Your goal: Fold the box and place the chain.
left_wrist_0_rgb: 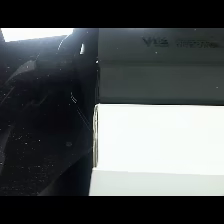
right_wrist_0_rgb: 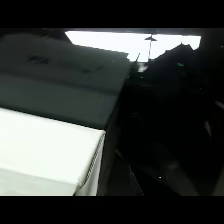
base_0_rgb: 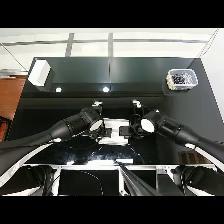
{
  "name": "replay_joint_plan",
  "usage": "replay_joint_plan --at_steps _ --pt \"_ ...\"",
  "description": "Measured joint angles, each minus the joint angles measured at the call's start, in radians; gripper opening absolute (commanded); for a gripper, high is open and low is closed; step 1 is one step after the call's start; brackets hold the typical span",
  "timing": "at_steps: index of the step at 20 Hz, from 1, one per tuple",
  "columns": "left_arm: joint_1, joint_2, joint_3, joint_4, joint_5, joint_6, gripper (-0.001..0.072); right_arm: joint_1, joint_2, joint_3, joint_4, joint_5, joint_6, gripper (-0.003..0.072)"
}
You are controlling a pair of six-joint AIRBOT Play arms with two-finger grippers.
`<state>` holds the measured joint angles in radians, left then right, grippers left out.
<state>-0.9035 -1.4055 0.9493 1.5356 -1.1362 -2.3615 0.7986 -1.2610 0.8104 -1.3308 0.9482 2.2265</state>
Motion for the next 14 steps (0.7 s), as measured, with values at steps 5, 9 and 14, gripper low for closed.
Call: replay_joint_plan --at_steps 5,9,14 --pt "0.000 0.000 0.000 0.000 0.000 0.000 0.0032 0.056 -0.074 0.073 -0.060 0.052 0.129 0.0367" --pt "0.000 0.000 0.000 0.000 0.001 0.000 0.0032 0.070 -0.103 0.093 -0.073 0.072 0.188 0.0247" --pt "0.000 0.000 0.000 0.000 0.001 0.000 0.0032 0.075 -0.116 0.100 -0.081 0.084 0.222 0.0161"
